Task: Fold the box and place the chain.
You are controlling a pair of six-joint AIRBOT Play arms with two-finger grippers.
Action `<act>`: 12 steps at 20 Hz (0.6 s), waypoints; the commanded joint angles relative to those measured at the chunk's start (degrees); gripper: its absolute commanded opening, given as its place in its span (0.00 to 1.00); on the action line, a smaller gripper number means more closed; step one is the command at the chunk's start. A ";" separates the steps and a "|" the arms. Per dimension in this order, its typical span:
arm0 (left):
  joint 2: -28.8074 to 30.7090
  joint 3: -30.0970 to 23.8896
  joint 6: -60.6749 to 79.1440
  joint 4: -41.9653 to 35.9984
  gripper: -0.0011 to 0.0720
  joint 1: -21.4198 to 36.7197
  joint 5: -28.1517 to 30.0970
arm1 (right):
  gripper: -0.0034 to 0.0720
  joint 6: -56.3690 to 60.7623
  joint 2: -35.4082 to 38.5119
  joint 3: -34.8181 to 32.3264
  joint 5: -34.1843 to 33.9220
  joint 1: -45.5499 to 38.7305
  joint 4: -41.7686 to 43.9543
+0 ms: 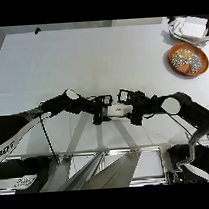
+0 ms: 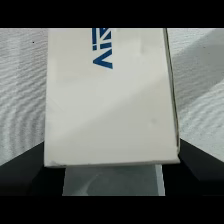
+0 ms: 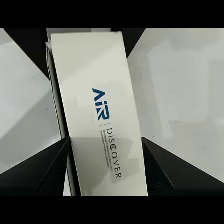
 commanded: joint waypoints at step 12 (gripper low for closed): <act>0.02 0.04 -0.04 -0.02 0.47 0.04 0.17 | 0.06 -7.87 5.33 -3.26 2.03 -9.20 24.61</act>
